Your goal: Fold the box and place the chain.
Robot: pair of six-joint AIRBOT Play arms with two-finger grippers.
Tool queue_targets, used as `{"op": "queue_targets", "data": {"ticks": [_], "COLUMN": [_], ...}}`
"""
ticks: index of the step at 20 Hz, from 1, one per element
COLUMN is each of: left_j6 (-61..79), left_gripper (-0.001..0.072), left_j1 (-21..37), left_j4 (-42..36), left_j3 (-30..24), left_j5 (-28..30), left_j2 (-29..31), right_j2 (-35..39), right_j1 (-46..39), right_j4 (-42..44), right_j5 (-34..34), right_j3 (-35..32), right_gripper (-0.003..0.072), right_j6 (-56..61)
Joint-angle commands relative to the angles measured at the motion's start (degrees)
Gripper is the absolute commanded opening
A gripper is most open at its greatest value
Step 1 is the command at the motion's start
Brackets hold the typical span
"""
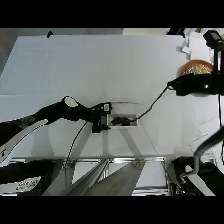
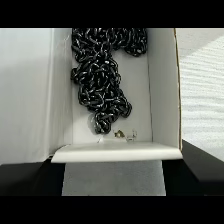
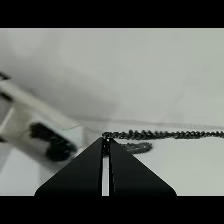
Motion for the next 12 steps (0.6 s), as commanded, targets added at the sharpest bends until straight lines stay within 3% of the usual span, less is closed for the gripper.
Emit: {"op": "queue_targets", "data": {"ticks": [1,7,12], "left_j6": [0.0,0.0,0.0], "left_gripper": [0.0144,0.0144,0.0144], "left_j1": [0.0,0.0,0.0], "left_j4": [0.0,0.0,0.0], "left_j3": [0.0,0.0,0.0], "left_j5": [0.0,0.0,0.0], "left_j2": [0.0,0.0,0.1], "right_j2": [5.1,6.8,4.2], "right_j1": [7.9,19.2,30.4], "right_j4": [1.2,4.2,4.2], "right_j5": [2.1,1.4,-10.4], "right_j3": [0.0,0.0,0.0], "right_gripper": [0.0016,0.0016,0.0016], "right_j6": [2.2,3.5,3.5]}}
